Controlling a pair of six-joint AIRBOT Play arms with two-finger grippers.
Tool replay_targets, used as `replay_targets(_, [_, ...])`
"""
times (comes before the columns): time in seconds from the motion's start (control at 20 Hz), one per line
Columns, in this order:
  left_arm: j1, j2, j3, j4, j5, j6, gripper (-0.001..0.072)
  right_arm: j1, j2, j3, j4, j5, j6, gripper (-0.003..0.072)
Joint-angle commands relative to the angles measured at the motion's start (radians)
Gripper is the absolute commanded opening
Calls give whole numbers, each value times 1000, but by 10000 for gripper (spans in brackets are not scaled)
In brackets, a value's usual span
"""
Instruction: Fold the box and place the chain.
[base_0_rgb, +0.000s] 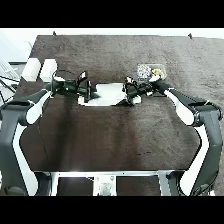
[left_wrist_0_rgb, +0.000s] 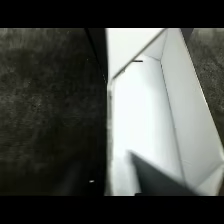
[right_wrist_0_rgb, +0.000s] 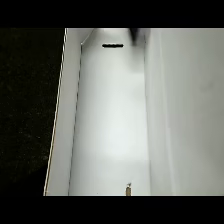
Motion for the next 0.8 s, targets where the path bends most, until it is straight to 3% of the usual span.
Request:
replay_targets(0.0, [2,5,2,-27,-51,-2,582,0,0,0,-2,5,0,571])
replay_targets(0.15, [21,40,2,-37,-87,-3,583,0,0,0,-2,5,0,571])
replay_targets(0.45, [138,143,49,-85,-341,-95,569,0,0,0,-2,5,0,571])
replay_targets(0.5, [149,155,50,-108,-378,-108,229,1,0,0,-2,5,0,571])
replay_targets(0.55, [155,175,53,-110,-434,-76,21,0,0,0,-2,5,0,571])
replay_targets(0.75, [126,288,49,-101,-394,-98,16,0,0,0,-2,5,0,571])
